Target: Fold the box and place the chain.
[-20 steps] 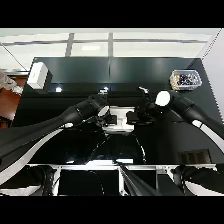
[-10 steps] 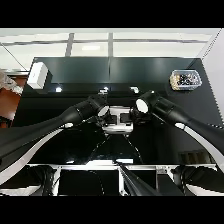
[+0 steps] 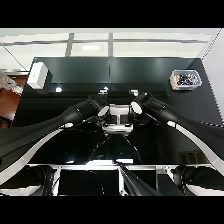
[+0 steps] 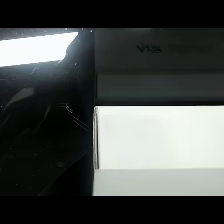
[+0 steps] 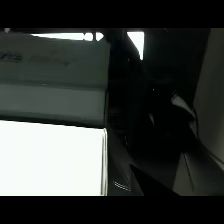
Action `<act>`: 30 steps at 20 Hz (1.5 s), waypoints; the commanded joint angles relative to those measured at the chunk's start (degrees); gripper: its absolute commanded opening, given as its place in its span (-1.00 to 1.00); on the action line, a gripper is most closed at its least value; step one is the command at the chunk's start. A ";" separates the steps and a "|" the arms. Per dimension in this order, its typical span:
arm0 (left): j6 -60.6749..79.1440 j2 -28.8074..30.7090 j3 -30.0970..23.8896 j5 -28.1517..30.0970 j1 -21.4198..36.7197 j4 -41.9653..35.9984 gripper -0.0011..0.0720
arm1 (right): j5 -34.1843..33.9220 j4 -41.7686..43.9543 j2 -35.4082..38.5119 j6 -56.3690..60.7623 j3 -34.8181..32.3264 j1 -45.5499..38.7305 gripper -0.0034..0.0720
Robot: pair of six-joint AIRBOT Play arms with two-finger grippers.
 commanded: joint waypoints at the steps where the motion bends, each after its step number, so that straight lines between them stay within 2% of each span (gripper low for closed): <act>1: 0.00 -0.02 0.02 -0.04 0.00 -0.02 -0.89 | 0.83 0.74 -1.62 3.02 0.04 0.07 0.02; 2: 0.00 -0.02 0.02 -0.09 -0.02 -0.17 -0.89 | 1.20 0.83 -1.99 3.19 0.04 0.09 0.00; 3: 0.00 -0.02 0.02 -0.02 0.00 -0.92 -0.89 | 1.29 0.96 -2.03 3.19 0.04 0.09 -0.54; 4: 0.00 -0.02 0.02 -0.02 -0.02 -1.20 -0.89 | 0.96 1.03 -2.03 3.19 0.04 0.09 -0.76; 6: 0.00 -0.02 0.02 -0.04 0.00 -1.14 -0.89 | 0.90 1.01 -2.03 3.21 0.04 0.09 -0.87; 12: 0.00 -0.02 0.02 -0.07 0.00 -1.11 -0.89 | 1.38 2.51 -2.03 3.10 0.07 0.07 -0.82; 13: 0.02 -0.02 0.02 -0.07 -0.02 -1.11 -0.89 | 1.36 2.51 -2.01 3.10 0.07 0.07 -0.39; 14: 0.00 -0.02 0.02 -0.07 -0.02 -1.11 -0.89 | 1.38 2.51 -1.97 3.04 0.07 0.04 -0.18; 15: 0.02 -0.02 0.02 -0.07 0.00 -1.11 -0.89 | 1.81 2.56 -1.84 2.51 0.07 0.02 -0.18; 18: 0.00 -0.02 0.02 -0.04 0.00 -1.11 -0.89 | 2.12 2.71 -0.66 0.26 0.07 -0.55 -0.19; 19: 0.00 -0.02 0.02 -0.02 0.00 -1.09 -0.89 | 1.92 2.73 -0.50 0.15 0.07 -0.79 -0.27; 20: 0.00 -0.02 0.02 -0.02 0.00 -1.11 -0.89 | 1.99 2.73 -0.50 0.09 0.07 -0.92 -0.61; 21: 0.00 -0.02 0.02 -0.07 0.00 -1.11 -0.89 | 1.84 2.67 -0.50 0.07 0.07 -0.92 -0.84; 25: 0.00 -0.02 0.02 -0.02 0.00 -1.11 -0.89 | 0.04 3.17 -0.50 0.09 0.07 -0.90 -0.86; 26: 0.00 -0.02 0.02 -0.02 0.00 -1.11 -0.89 | 0.02 3.15 -0.50 0.09 0.07 -0.92 -0.82; 28: 0.00 -0.02 0.02 -0.02 0.00 -1.11 -0.89 | 0.04 3.06 -0.48 0.09 0.07 -0.98 -0.04; 29: 0.00 -0.02 0.02 -0.07 0.00 -1.11 -0.89 | 0.07 2.93 -0.33 -0.55 0.07 -1.11 0.10; 30: 0.00 -0.02 0.02 -0.07 0.00 -1.11 -0.89 | 0.07 2.93 0.04 -2.86 0.07 -1.31 0.10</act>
